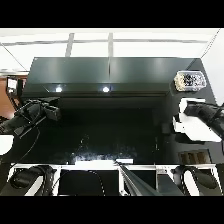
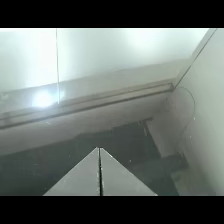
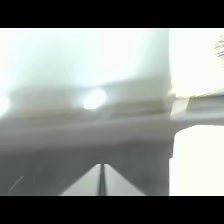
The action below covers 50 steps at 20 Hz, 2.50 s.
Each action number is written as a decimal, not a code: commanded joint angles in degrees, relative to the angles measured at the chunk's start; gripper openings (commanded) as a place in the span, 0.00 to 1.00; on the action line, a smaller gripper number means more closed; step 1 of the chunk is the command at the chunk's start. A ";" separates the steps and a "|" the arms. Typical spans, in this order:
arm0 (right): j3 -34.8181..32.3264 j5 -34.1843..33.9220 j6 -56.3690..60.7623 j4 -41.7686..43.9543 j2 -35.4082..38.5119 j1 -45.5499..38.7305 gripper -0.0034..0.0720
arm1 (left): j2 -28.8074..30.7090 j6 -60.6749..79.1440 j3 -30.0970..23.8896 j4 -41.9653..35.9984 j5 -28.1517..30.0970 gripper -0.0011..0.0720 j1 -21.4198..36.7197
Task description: Fold the box and place the chain.
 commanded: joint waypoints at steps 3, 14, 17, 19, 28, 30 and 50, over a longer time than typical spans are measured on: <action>8.09 -1.73 9.03 -9.92 -16.02 -9.79 1.00 | -0.04 0.00 -0.02 0.02 1.75 0.45 -0.04; 46.56 27.04 14.51 -32.35 -49.53 -33.07 0.99 | -0.02 -0.13 -0.02 0.07 1.70 0.98 -0.02; 46.90 33.90 -2.67 -28.48 -52.54 -35.17 0.99 | -0.02 -0.15 -0.02 0.02 1.70 0.98 -0.04; 46.90 38.75 -7.39 -26.25 -54.34 -36.52 0.99 | -0.02 -0.15 -0.02 0.04 1.70 0.98 -0.04; 44.35 43.69 -13.44 -26.21 -58.51 -37.97 0.68 | -0.02 -0.15 -0.02 0.02 1.70 0.98 -0.04; 44.26 43.91 -13.22 -27.41 -58.49 -37.99 0.31 | -0.02 -0.13 -0.02 0.04 1.73 0.98 -0.02; 9.97 40.74 -23.37 28.26 -36.89 -8.74 0.06 | -8.39 0.44 -0.81 -18.12 0.85 0.98 -2.21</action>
